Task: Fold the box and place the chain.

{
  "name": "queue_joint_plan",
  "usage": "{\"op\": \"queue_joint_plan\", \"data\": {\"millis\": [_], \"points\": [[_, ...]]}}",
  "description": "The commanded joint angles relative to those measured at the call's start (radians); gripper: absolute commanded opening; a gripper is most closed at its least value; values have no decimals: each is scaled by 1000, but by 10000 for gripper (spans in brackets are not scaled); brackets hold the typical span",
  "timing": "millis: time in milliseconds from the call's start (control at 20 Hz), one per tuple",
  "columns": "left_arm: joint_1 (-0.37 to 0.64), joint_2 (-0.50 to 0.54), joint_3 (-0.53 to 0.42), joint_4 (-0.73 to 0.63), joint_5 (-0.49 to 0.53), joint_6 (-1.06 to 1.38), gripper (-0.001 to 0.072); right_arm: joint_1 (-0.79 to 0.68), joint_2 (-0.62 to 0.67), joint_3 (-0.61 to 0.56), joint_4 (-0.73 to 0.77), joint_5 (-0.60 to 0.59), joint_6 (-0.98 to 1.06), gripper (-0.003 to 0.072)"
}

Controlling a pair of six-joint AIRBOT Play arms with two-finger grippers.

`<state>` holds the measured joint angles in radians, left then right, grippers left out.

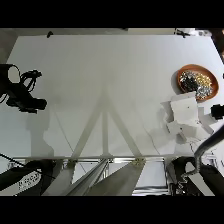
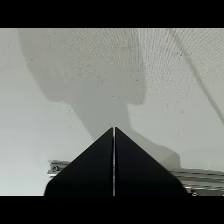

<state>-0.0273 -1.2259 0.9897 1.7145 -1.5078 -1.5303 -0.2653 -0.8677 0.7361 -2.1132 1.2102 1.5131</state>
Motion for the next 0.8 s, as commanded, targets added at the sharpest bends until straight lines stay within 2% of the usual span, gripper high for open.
{"op": "queue_joint_plan", "data": {"millis": [0,200,350,550,650,750], "points": [[0,1,0,0,0,0,10,-124,-173,2,-25,-105,-83,630],[0,1,0,0,0,0,10,-122,-336,2,15,-176,-83,624],[0,1,0,0,0,0,10,-122,-401,2,24,-214,-83,617],[0,1,0,0,0,0,10,-122,-440,2,14,-242,-71,466],[0,0,0,0,1,0,10,-124,-442,2,-27,-242,-13,449],[0,0,0,0,0,0,10,-124,-442,2,-54,-231,32,331]]}}
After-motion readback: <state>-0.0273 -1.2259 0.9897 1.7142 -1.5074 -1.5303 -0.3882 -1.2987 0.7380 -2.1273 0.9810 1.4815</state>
